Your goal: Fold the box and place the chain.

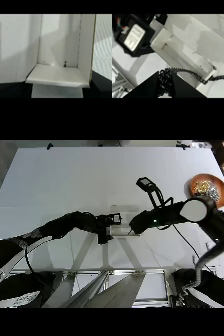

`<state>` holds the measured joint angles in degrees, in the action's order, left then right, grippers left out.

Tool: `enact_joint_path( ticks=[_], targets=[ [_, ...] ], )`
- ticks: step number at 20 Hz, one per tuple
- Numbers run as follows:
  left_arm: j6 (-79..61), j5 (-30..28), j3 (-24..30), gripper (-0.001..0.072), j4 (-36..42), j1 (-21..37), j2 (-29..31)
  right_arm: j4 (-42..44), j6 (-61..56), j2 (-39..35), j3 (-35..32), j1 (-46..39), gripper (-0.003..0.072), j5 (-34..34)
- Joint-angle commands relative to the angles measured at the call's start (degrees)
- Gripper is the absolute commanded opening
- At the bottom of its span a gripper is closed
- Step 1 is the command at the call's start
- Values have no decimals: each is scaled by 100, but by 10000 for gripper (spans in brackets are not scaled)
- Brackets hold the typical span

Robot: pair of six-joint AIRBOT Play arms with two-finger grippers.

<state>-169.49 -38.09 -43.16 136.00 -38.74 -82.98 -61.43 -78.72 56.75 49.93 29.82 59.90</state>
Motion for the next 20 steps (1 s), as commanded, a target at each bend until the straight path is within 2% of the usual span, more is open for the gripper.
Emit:
enact_joint_path(
  ticks=[1,3,5,8,10,15,16,17,18,20],
  targets=[
    [-2,-2,-2,274,-2,-4,-2,129,-98,516,-258,229,15,-555],
    [-2,-2,-2,274,-2,-4,-4,50,-136,892,-258,540,15,-706],
    [-2,-2,-2,274,-2,-4,-2,-391,-839,1178,-258,708,15,-1034],
    [-2,0,0,274,-2,-4,-2,-625,-1429,1266,-256,723,25,-1449],
    [-2,-2,-2,274,-2,-4,-2,-625,-1429,1266,-258,726,163,-1362],
    [-2,-2,0,274,-2,-4,-2,-820,-1766,1266,-258,723,188,-1266],
    [-2,-2,-2,274,-2,-4,-2,-935,-1928,1266,-256,723,243,-1237],
    [-2,-2,-2,274,-2,-4,-2,-1025,-2055,1266,-256,723,343,-1191],
    [-2,-2,-2,274,-2,-4,-2,-1082,-2142,1266,-256,723,371,-1141],
    [-2,0,0,274,-2,-4,-2,-1147,-2199,1259,-256,723,370,-1058]
  ],
)
